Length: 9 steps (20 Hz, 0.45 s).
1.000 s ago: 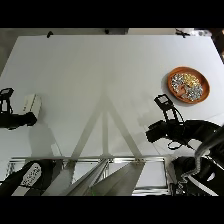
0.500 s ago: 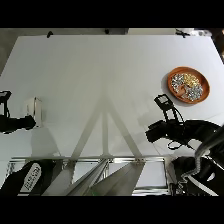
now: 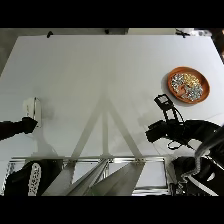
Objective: Fold the box and place the chain.
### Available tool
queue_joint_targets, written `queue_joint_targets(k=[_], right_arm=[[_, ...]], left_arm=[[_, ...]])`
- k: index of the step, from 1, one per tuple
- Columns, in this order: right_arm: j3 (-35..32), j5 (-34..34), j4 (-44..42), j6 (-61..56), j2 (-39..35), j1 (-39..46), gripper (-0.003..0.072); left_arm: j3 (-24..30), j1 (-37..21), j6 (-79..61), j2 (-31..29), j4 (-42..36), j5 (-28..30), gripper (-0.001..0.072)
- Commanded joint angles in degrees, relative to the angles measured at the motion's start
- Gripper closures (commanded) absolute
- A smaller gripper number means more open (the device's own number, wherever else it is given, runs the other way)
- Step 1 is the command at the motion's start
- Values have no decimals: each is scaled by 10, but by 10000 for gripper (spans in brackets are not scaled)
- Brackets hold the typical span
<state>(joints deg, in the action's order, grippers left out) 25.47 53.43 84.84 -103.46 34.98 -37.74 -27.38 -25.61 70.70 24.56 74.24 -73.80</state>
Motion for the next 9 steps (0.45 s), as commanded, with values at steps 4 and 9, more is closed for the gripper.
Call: queue_joint_targets(k=[4,9], right_arm=[[0,0,0,0,0,0,669],[0,0,0,0,0,0,669]], left_arm=[[0,32,-2,-22,-18,-57,14],[0,32,-2,-22,-18,-35,14]])
